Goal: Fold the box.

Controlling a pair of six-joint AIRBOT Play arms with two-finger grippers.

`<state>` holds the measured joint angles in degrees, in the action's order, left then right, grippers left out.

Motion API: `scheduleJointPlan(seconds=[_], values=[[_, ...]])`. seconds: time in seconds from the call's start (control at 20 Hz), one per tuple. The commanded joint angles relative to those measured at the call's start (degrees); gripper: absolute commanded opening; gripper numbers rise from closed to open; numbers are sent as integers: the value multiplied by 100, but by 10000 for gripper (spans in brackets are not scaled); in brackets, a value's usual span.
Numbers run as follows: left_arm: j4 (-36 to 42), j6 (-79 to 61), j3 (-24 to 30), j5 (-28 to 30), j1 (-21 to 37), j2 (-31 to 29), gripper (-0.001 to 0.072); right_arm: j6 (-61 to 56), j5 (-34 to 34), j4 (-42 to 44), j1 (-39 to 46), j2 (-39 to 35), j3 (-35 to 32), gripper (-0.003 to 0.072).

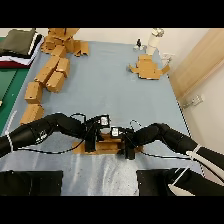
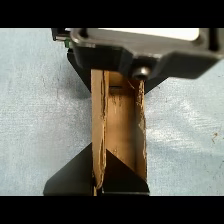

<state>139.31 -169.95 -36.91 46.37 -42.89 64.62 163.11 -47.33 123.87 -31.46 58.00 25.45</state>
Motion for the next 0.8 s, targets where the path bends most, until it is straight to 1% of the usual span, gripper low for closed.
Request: scheduleJointPlan(seconds=[0.0,0.2,0.3,0.45,0.65,0.75], values=[[-2,0,2,0,7,2,13,-4,-9,-2,-7,2,-4,498],[0,-7,2,-28,7,2,13,-4,-9,-2,-7,2,-4,498],[0,-11,2,-304,7,2,13,-4,-9,-2,-7,2,-4,499],[33,-11,2,-334,7,2,13,-2,-7,-4,-7,2,-4,498],[39,4,2,-619,7,2,13,-2,-7,-4,-7,2,-4,498],[42,96,2,-632,7,2,13,-2,-7,-4,-7,2,-4,498]])
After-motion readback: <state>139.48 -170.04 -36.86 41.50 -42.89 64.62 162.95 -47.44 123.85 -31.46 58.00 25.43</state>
